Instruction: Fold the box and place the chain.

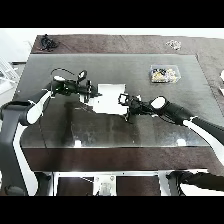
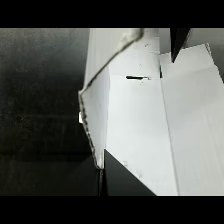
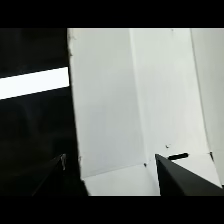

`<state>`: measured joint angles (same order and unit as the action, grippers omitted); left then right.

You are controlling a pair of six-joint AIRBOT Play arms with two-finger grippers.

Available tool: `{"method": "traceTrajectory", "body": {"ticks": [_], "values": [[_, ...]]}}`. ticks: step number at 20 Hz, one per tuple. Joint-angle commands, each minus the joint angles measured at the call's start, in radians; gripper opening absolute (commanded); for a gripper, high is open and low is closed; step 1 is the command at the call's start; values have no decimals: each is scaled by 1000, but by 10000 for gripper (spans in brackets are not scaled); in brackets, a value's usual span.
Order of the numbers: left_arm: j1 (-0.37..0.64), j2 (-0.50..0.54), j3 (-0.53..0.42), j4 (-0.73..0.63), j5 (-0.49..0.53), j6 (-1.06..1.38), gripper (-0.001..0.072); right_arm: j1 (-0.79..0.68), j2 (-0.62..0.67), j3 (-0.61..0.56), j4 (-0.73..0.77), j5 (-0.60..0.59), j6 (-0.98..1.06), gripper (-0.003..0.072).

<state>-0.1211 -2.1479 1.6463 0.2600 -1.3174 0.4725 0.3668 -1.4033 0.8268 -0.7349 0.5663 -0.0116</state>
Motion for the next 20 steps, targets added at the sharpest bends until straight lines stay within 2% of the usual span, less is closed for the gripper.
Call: {"method": "traceTrajectory", "body": {"ticks": [1, 18, 20], "values": [[0, 0, 0, 0, 0, 0, 21, 5, -7, 0, 53, -95, -2, 625], [0, 1, 0, 0, 20, 0, 21, -51, 21, 32, 58, -124, -155, 626], [0, 1, 0, 1, 21, 0, 21, -66, 10, 41, 131, -116, -218, 626]]}}
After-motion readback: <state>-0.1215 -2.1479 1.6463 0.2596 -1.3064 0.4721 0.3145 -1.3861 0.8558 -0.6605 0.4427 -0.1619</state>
